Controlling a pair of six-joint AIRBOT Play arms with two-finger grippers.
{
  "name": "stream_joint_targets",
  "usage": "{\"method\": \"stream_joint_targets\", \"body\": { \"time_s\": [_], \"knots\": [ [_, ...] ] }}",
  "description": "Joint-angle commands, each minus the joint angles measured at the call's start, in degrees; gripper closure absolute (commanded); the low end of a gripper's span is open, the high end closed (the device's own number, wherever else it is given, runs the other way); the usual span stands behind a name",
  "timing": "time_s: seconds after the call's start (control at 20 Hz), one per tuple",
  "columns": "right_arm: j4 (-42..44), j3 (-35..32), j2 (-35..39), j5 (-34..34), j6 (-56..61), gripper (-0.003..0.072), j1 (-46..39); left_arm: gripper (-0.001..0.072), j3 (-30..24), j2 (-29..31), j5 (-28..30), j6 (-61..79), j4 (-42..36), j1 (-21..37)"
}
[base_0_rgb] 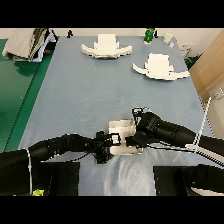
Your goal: Fold the box.
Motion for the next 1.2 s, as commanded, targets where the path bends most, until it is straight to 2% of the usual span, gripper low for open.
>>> {"method": "stream_joint_targets", "body": {
  "time_s": [0.0, 0.05, 0.1, 0.15, 0.2, 0.45, 0.55, 0.8, 0.85, 0.9, 0.95, 1.1, 1.15],
  "knots": [
    [0.0, 0.1, -0.2, 0.4, 0.2, 0.0683, 0.1, 0.026, 0.0, 0.0, 0.0, 0.2, 0.2, 0.0],
    [0.2, 0.1, -0.2, 0.4, 0.2, 0.0682, 0.1, 0.026, 0.0, 0.0, 0.0, 0.2, 0.2, 0.0],
    [0.9, 0.1, -0.2, 0.3, 0.2, 0.0586, 0.1, 0.026, 0.0, 0.0, 0.0, 0.2, 0.2, 0.0],
    [1.9, 0.1, -0.2, 0.0, 0.2, 0.0363, 0.1, 0.026, 0.0, 0.0, 0.0, 0.2, 0.2, 0.0],
    [2.9, 0.1, -0.1, -0.7, 0.2, 0.025, 0.1, 0.026, 0.0, 0.0, 0.0, 0.2, 0.2, 0.0],
    [2.6, 0.1, 1.0, -2.2, 0.3, 0.0256, 0.1, 0.026, 0.0, 0.0, 0.0, 0.2, 0.2, 0.0],
    [2.3, 0.1, 1.1, -2.3, 0.3, 0.04, 0.1, 0.026, 0.0, 0.0, 0.0, 0.2, 0.2, 0.0],
    [-0.2, 0.1, 1.1, -5.5, 1.4, 0.04, 0.1, 0.0261, 0.0, 0.0, 0.0, 0.2, 0.2, 0.0],
    [-0.4, 0.1, 1.1, -6.0, 1.4, 0.0491, 0.1, 0.026, 0.0, 0.0, 0.0, 0.2, 0.2, 0.0],
    [-0.4, 0.1, 1.1, -6.0, 1.3, 0.0661, 0.1, 0.026, 0.0, 0.0, 0.0, 0.2, 0.2, 0.0],
    [-0.4, 0.1, 1.1, -6.0, 1.3, 0.0684, 0.1, 0.026, 0.0, 0.0, 0.0, 0.2, 0.2, 0.0],
    [-0.4, 0.1, 1.1, -5.6, 1.3, 0.0674, 0.1, 0.0261, 0.0, 0.0, 0.0, 0.2, 0.2, 0.0],
    [-0.4, 0.1, 1.1, -5.7, 1.2, 0.0501, 0.1, 0.026, 0.0, 0.0, 0.0, 0.2, 0.2, 0.0]
  ]
}}
